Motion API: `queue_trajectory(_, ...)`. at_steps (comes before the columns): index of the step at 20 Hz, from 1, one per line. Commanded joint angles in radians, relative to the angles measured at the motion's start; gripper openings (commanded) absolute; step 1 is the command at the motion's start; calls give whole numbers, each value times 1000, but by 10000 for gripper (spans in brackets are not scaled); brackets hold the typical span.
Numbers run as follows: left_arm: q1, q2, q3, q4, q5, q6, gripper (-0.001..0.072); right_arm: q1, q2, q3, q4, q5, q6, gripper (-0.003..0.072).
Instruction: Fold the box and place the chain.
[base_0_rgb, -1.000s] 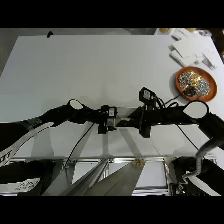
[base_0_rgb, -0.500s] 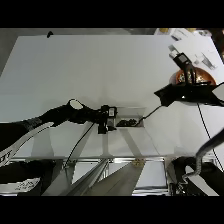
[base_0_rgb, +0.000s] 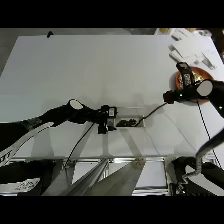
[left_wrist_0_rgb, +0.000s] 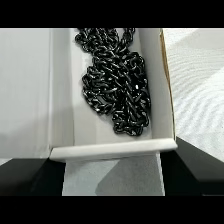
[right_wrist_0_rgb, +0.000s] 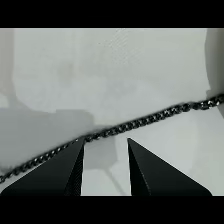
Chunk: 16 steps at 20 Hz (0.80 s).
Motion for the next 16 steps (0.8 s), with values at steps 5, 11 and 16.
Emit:
queue_trajectory(5,0,0,-1,0,0,0,9,37,-137,0,-62,-13,87,223)
queue_trajectory(11,0,0,-1,0,0,0,9,37,-145,0,-63,-18,90,220)
queue_trajectory(16,0,0,-1,0,0,0,9,37,-174,0,-62,-19,90,220)
